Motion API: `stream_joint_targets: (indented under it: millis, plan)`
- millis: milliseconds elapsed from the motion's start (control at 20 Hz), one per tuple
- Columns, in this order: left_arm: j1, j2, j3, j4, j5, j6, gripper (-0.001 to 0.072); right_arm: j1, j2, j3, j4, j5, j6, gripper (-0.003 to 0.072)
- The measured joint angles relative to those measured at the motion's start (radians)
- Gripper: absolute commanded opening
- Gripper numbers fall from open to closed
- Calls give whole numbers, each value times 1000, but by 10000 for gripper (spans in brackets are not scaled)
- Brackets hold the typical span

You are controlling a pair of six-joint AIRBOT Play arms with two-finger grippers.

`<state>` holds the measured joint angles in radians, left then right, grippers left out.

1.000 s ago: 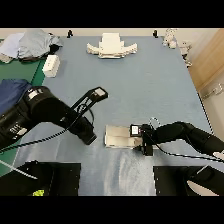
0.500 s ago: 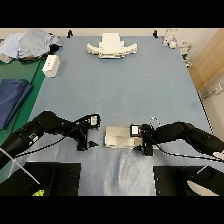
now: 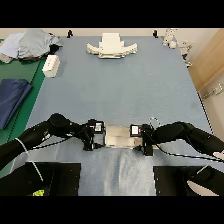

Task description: Fold the box.

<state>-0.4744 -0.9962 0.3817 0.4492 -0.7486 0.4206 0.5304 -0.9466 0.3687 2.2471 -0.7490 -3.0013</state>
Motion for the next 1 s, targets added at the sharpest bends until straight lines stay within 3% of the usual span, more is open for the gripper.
stream_joint_targets:
  millis: [500,1000]
  plan:
    - [-65,-74,-1,-97,49,33,697,0,0,0,0,0,0,504]
    - [-78,-86,2,-50,68,-46,696,0,0,0,0,0,0,503]
